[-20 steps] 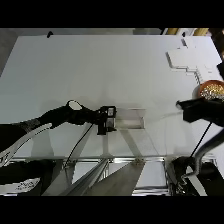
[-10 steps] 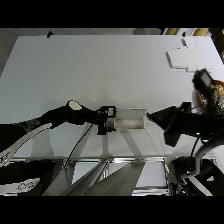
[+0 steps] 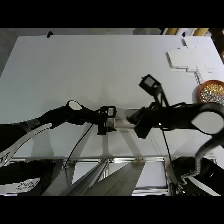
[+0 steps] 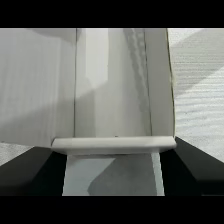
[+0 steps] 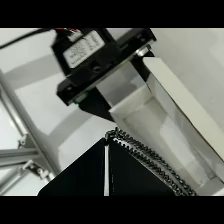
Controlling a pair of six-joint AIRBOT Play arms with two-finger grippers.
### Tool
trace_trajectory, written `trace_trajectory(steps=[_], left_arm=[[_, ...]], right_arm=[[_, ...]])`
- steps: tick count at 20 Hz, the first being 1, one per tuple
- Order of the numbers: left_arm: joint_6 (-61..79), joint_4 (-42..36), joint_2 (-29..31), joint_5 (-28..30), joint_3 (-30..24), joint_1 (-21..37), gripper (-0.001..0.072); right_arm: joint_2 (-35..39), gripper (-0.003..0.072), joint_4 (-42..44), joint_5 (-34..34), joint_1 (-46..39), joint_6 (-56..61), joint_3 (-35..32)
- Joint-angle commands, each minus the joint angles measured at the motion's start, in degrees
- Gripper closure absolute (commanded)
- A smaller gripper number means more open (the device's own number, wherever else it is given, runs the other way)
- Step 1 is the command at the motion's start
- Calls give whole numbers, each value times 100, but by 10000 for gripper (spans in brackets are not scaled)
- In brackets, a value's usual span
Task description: Fold the box and place the chain.
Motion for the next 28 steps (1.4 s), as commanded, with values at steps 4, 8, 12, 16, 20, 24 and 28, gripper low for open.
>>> trace_trajectory(steps=[4,8,12,16,20,24,28], left_arm=[[0,0,0,0,0,0,561],[0,0,0,0,0,0,561],[-2,0,0,2,0,0,561],[0,2,0,0,0,0,561],[0,2,0,-2,0,0,561],[0,2,0,0,0,0,561],[0,0,0,0,0,0,561]], right_arm=[[-1082,671,-98,-389,68,-63,-2],[-1598,670,-85,-407,68,-111,-2],[-1598,620,293,-422,68,-472,-2],[-1598,620,446,-575,66,-603,0],[-1325,624,315,256,-98,-743,61],[-337,652,-267,1427,-1191,-2304,63],[-81,648,-1274,1530,-2299,-4555,15]])
